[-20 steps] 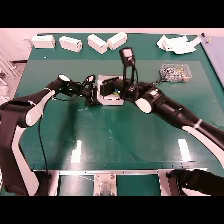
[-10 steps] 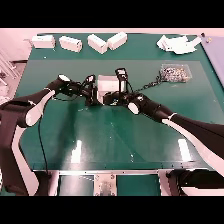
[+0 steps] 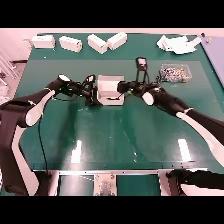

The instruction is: Fold the box and place the chain.

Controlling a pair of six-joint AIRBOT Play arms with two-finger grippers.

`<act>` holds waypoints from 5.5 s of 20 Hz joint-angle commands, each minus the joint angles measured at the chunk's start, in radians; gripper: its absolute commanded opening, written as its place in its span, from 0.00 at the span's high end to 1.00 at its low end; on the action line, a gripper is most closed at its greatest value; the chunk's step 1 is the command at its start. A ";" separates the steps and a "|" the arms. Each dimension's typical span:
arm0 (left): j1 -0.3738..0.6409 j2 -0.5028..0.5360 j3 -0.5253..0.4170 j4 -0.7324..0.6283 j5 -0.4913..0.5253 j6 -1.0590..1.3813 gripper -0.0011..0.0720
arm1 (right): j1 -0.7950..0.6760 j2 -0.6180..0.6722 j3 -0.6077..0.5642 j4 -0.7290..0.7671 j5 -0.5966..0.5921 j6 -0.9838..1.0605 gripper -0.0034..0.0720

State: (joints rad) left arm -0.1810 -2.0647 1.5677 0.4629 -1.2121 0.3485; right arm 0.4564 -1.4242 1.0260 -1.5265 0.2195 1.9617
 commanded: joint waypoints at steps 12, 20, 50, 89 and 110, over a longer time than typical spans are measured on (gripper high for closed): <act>0.001 0.000 0.001 0.000 0.000 0.000 0.47 | -0.409 0.020 -0.173 0.001 -0.168 0.180 0.32; 0.001 0.000 0.001 0.000 0.000 0.000 0.47 | -0.446 -0.201 -0.056 0.001 -0.244 0.249 0.32; 0.001 0.000 0.001 0.000 0.000 0.000 0.47 | -0.387 -0.198 0.205 -0.004 0.051 0.117 0.94; 0.001 0.000 0.001 0.000 0.000 0.000 0.47 | 0.132 0.210 -0.075 -0.104 0.003 0.011 0.94; 0.001 0.000 0.001 0.000 0.000 0.000 0.47 | -0.066 0.278 -0.081 -0.108 -0.122 -0.242 0.56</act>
State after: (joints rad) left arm -0.1810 -2.0647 1.5677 0.4633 -1.2121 0.3481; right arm 0.4622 -1.1885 0.9405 -1.6344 0.0967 1.8442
